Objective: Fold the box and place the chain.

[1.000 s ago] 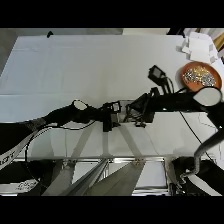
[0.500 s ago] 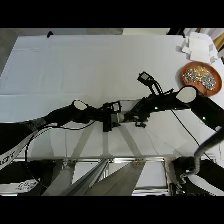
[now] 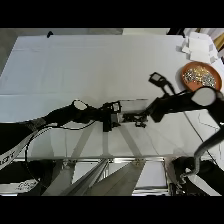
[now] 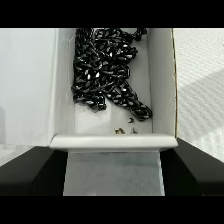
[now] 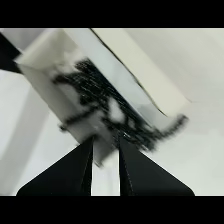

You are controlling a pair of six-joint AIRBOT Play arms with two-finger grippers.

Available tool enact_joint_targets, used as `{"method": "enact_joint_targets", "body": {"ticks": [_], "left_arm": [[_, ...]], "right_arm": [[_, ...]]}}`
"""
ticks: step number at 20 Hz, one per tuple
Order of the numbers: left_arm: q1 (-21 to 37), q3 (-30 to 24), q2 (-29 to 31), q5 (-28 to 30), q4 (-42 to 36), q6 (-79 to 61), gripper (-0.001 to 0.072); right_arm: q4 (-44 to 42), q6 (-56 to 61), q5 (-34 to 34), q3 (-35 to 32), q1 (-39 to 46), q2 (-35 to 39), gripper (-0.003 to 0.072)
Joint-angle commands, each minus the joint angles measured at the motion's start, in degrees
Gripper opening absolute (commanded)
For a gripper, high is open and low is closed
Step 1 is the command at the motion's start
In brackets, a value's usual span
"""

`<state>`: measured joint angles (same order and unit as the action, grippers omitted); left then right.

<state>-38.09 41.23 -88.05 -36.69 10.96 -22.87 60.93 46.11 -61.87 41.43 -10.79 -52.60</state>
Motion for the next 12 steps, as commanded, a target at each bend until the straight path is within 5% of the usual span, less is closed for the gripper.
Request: {"method": "enact_joint_targets", "body": {"ticks": [1, 8, 11, 12], "left_arm": [[0.02, 0.04, 0.02, 0.00, 0.02, 0.00, 0.0252], [0.02, 0.04, 0.02, 0.00, 0.02, 0.00, 0.0252], [0.02, 0.04, 0.02, 0.00, 0.02, 0.00, 0.0252], [0.02, 0.04, 0.02, 0.00, 0.02, 0.00, 0.0252]], "right_arm": [[4.50, -1.31, -2.78, -0.02, 8.44, 4.39, 0.0037], [-3.26, -28.24, 3.17, -11.15, 12.28, -0.52, 0.0015], [-7.26, -33.55, 9.14, -14.45, 12.28, -1.38, 0.0239], [-8.63, -34.97, 10.45, -14.93, 12.28, -1.70, 0.0257]]}}
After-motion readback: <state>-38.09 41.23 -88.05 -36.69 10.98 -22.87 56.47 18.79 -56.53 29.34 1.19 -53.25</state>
